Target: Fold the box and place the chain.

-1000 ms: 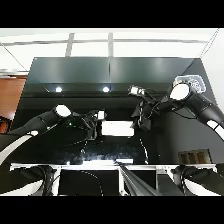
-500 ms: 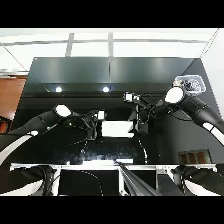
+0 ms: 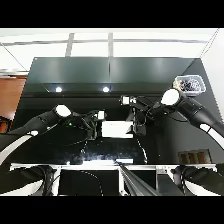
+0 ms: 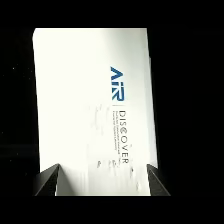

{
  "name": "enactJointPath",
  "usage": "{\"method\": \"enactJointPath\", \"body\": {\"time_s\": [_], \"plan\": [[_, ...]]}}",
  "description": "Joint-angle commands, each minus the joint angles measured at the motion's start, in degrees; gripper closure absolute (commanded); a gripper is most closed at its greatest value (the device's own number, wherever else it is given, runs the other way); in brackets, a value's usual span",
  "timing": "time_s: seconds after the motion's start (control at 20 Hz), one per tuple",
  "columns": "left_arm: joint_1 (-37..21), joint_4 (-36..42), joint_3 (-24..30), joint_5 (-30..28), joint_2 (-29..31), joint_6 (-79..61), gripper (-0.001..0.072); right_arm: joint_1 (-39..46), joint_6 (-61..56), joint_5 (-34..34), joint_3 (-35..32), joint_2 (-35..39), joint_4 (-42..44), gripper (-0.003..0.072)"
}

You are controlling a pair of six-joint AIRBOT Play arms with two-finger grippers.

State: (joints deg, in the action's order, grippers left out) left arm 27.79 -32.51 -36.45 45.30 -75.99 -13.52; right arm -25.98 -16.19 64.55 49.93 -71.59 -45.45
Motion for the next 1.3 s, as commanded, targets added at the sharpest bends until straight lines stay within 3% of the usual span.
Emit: {"method": "enactJointPath", "body": {"time_s": [0.0,0.15,0.2,0.25,0.85,0.9,0.95,1.25], "plan": [[0.04,0.0,0.0,-0.04,0.0,-0.02,0.0246,-1.77,0.35,-2.05,-0.24,-0.24,-2.73,0.0054],[0.04,0.0,0.0,0.0,0.0,-0.02,0.0246,-1.9,0.26,-3.08,-0.2,-0.24,-3.93,0.0066],[0.04,0.0,0.0,0.13,0.0,0.0,0.0246,-1.9,0.26,-3.26,-0.17,-0.22,-3.91,0.0168],[0.07,0.02,0.0,0.24,0.0,0.0,0.0246,-1.9,0.24,-3.26,-0.17,-0.22,-3.91,0.0201],[0.09,0.02,0.0,0.37,0.0,0.0,0.0246,-1.9,-1.53,-5.73,-0.02,1.92,-3.02,0.02],[0.09,0.0,0.0,0.37,0.0,0.0,0.0246,-1.95,-1.53,-5.14,0.0,2.12,-2.99,0.0175],[0.09,0.0,0.0,0.37,0.0,0.0,0.0246,-1.95,-1.53,-4.04,-0.02,2.16,-2.78,-0.0014],[0.09,0.0,0.0,0.37,0.0,0.0,0.0246,-3.67,-0.66,-5.97,-0.07,0.98,-3.02,-0.003]]}}
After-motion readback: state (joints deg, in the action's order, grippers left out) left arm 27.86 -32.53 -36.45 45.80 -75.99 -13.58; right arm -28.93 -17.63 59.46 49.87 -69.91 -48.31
